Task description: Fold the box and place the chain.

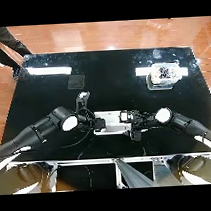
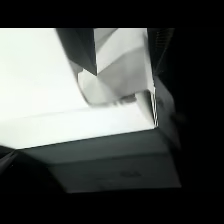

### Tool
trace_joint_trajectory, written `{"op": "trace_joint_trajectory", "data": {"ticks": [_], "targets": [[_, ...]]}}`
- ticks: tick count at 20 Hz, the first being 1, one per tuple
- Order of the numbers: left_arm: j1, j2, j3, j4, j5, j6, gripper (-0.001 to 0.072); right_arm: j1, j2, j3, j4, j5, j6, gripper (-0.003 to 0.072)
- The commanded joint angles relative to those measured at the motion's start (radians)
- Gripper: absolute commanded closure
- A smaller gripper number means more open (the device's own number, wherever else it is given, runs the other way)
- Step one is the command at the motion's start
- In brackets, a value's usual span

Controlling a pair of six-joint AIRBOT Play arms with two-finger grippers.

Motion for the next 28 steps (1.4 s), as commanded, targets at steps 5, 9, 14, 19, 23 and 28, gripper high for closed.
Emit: {"op": "trace_joint_trajectory", "data": {"ticks": [5, 9, 14, 19, 23, 28], "targets": [[-0.067, -0.048, 0.093, 0.066, -0.057, -0.103, 0.0253, 0.0, 0.0, -0.001, 0.0, 0.0, 0.0, 0.061], [-0.068, -0.069, 0.098, 0.066, -0.093, -0.13, 0.0254, 0.0, 0.0, -0.001, 0.0, 0.0, 0.0, 0.061], [-0.068, -0.07, 0.098, 0.096, -0.103, -0.197, 0.0255, 0.0, 0.0, -0.001, 0.0, 0.0, 0.0, 0.061], [-0.068, -0.081, 0.1, 0.096, -0.102, -0.206, 0.0255, 0.0, 0.0, -0.001, 0.0, 0.0, 0.0, 0.061], [-0.069, -0.118, 0.118, 0.1, -0.105, -0.246, 0.0261, 0.0, 0.0, -0.001, 0.0, 0.0, 0.0, 0.061], [-0.072, -0.179, 0.182, 0.106, -0.164, -0.247, 0.032, 0.011, 0.0, -0.001, 0.0, -0.001, 0.0, 0.061]]}}
